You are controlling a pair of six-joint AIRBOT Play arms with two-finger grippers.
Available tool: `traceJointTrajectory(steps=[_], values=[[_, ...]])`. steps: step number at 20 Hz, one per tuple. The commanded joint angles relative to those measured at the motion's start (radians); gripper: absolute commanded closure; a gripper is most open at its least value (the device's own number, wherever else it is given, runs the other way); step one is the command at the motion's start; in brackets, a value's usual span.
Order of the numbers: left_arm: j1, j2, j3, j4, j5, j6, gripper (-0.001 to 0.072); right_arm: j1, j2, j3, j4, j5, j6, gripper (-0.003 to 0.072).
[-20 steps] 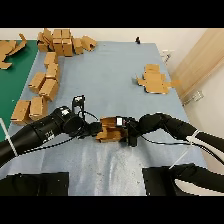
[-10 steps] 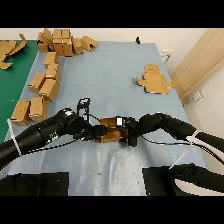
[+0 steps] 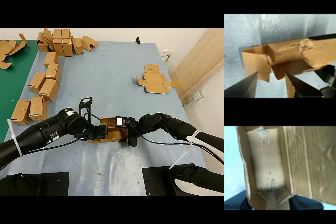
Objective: Fold the box.
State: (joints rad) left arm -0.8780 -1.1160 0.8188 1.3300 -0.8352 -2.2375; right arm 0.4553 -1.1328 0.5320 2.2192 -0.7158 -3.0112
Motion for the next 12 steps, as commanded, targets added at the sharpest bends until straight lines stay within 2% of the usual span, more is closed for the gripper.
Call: traceJointTrajectory(steps=[1, 3, 4, 5, 6, 7, 8, 10, 12], values=[[0.001, 0.041, 0.003, 0.010, -0.002, 0.000, 0.0176, 0.001, -0.001, 0.000, 0.000, 0.000, 0.000, 0.0130], [0.003, 0.093, 0.003, 0.071, -0.042, -0.017, 0.0178, 0.001, -0.001, 0.000, 0.000, 0.000, 0.000, 0.0130], [0.011, 0.123, 0.003, 0.113, -0.083, -0.041, 0.0240, 0.001, -0.001, 0.000, 0.000, 0.000, 0.000, 0.0130], [0.026, 0.148, 0.002, 0.150, -0.128, -0.056, 0.0402, 0.001, -0.001, 0.000, 0.000, 0.000, 0.000, 0.0130], [0.045, 0.171, 0.002, 0.190, -0.175, -0.069, 0.0498, 0.001, -0.001, 0.000, 0.000, 0.000, 0.000, 0.0130], [0.070, 0.186, 0.001, 0.223, -0.212, -0.087, 0.0529, 0.001, -0.001, 0.000, 0.000, 0.000, 0.000, 0.0130], [0.097, 0.191, -0.005, 0.233, -0.233, -0.092, 0.0699, 0.001, -0.001, 0.000, 0.000, 0.000, 0.000, 0.0130], [0.155, 0.190, -0.038, 0.225, -0.234, -0.093, 0.0700, 0.001, -0.001, 0.000, 0.000, 0.000, 0.000, 0.0130], [0.203, 0.178, -0.093, 0.165, -0.176, -0.068, 0.0700, 0.001, -0.001, 0.000, 0.000, 0.000, 0.000, 0.0130]])
